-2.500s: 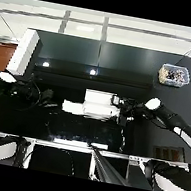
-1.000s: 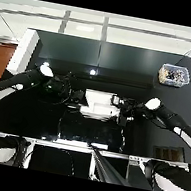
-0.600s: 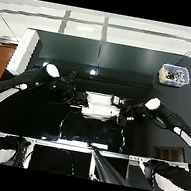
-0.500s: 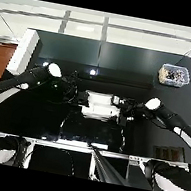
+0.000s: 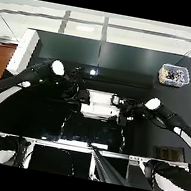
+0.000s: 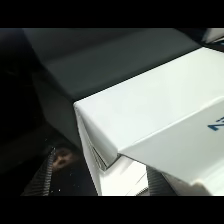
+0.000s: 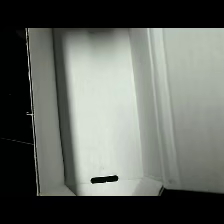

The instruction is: Fold the box and place the chain.

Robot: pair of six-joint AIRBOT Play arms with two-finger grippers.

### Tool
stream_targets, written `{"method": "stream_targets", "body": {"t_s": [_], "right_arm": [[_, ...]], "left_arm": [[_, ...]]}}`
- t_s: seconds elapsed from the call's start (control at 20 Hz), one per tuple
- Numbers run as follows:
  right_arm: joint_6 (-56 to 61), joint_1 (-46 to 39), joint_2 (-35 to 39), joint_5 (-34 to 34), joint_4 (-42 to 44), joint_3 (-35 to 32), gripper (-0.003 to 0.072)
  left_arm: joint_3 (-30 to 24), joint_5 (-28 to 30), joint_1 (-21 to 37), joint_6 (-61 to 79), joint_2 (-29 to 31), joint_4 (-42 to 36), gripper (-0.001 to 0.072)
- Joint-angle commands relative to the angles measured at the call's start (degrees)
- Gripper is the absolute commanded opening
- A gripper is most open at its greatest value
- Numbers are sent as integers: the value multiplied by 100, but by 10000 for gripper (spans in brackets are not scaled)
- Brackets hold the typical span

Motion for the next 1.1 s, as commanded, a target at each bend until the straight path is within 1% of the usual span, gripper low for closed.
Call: {"method": "stream_targets", "body": {"t_s": [0.0,0.15,0.25,0.3,0.35,0.5,0.65,0.8,0.85,0.9,0.95,1.05], "right_arm": [[4,2,0,0,0,0,243],[31,2,0,-26,0,0,242],[63,2,0,-72,20,0,243],[63,2,0,-72,17,0,242],[66,2,0,-72,17,0,242],[63,2,0,-72,20,0,243],[63,2,0,-72,17,0,243],[63,2,0,-70,17,0,242],[63,2,0,-70,17,0,242],[63,2,0,-70,17,0,242],[63,2,0,-70,17,0,243],[63,2,0,-70,17,0,243]], "left_arm": [[170,24,-389,-979,2,922,623],[188,103,-881,-1996,0,1823,622],[188,118,-1121,-2229,0,1932,614],[188,164,-1222,-2334,0,1937,594],[188,247,-1300,-2481,0,1969,534],[199,457,-1552,-3189,-13,2343,534],[352,352,-1775,-3506,-136,2699,534],[426,319,-1799,-3698,-170,2736,534],[426,291,-1786,-3744,-170,2750,500],[426,247,-1784,-3786,-170,2789,355],[426,227,-1788,-3794,-170,2828,246],[426,234,-1788,-3842,-170,2830,137]]}}
